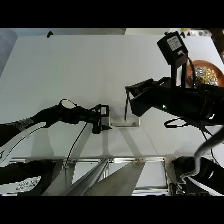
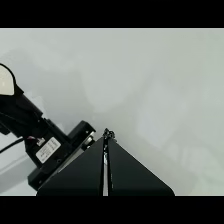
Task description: Fold the box and place the chain.
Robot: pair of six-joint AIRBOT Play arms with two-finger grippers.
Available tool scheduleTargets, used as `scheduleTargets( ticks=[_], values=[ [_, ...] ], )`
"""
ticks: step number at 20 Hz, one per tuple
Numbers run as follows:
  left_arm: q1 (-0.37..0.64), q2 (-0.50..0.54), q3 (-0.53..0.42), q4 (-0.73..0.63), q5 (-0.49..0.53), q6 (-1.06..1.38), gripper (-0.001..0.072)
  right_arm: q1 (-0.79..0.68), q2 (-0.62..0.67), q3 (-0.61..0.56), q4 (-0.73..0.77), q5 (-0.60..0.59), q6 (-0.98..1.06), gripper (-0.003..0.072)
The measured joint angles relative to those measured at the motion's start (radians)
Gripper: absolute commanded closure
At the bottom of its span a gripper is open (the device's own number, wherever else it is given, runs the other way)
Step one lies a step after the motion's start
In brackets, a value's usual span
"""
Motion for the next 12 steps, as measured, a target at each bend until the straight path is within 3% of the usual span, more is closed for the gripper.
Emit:
scheduleTargets(
  ticks=[8, 12],
  values=[
    [0.000, 0.000, 0.000, 0.000, 0.000, 0.000, 0.0558, 0.000, -0.028, -0.027, 0.024, 0.153, 0.002, 0.0670],
    [0.000, 0.000, 0.000, 0.000, 0.000, 0.000, 0.0558, 0.000, -0.058, -0.100, 0.066, 0.162, 0.000, 0.0669]
  ],
)
